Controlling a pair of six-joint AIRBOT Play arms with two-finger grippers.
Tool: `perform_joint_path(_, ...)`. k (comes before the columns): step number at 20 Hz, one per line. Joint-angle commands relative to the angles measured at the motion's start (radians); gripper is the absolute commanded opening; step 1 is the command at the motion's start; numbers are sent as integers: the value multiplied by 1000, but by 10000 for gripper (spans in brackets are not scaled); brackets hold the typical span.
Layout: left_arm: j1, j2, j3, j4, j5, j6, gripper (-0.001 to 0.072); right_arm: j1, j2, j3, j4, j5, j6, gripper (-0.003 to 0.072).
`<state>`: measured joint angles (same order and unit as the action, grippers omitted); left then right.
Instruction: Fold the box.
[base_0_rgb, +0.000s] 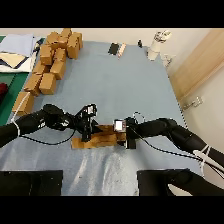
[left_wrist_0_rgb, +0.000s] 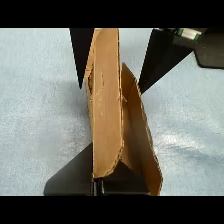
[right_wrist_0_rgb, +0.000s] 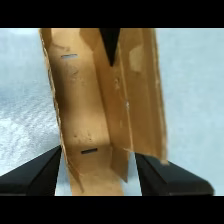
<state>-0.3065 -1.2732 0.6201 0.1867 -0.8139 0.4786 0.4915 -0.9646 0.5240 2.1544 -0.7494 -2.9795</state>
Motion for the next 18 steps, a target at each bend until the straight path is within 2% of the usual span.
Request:
perform_joint_path(1,0,-1,0,0,0,0,12,-9,-71,17,23,-28,-30,710)
perform_joint_path(6,1,-1,0,0,0,0,13,-3,-128,17,27,-14,-30,708)
perform_joint_path(18,1,-1,0,0,0,0,13,56,-133,24,25,38,-30,707)
